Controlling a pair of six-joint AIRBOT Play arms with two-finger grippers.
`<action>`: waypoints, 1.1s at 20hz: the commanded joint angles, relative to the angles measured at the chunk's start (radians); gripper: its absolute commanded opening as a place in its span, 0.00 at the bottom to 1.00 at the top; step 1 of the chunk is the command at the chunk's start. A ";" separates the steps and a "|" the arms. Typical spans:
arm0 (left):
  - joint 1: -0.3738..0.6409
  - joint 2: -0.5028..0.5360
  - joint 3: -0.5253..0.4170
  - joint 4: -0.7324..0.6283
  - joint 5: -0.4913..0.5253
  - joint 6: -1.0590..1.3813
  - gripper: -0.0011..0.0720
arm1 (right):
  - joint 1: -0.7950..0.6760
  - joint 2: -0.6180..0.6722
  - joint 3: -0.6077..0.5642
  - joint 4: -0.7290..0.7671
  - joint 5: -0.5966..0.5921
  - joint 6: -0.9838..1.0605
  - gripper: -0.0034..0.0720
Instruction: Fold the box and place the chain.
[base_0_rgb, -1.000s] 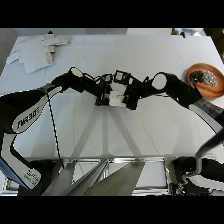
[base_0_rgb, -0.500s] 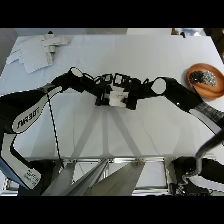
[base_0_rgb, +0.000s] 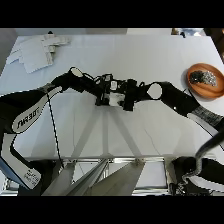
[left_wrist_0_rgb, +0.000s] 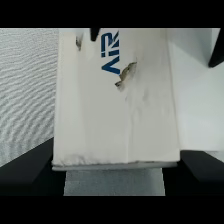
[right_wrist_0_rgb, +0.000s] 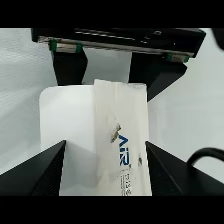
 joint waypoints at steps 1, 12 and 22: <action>0.000 0.000 0.000 0.000 0.000 0.001 0.55 | 0.003 0.001 -0.016 -0.001 -0.044 -0.002 0.76; 0.000 0.000 0.000 0.000 0.000 0.000 0.55 | 0.003 0.006 -0.016 0.003 0.019 0.026 0.49; 0.000 0.000 0.000 0.000 0.000 0.000 0.55 | -0.108 0.115 -0.098 0.110 0.127 0.023 0.59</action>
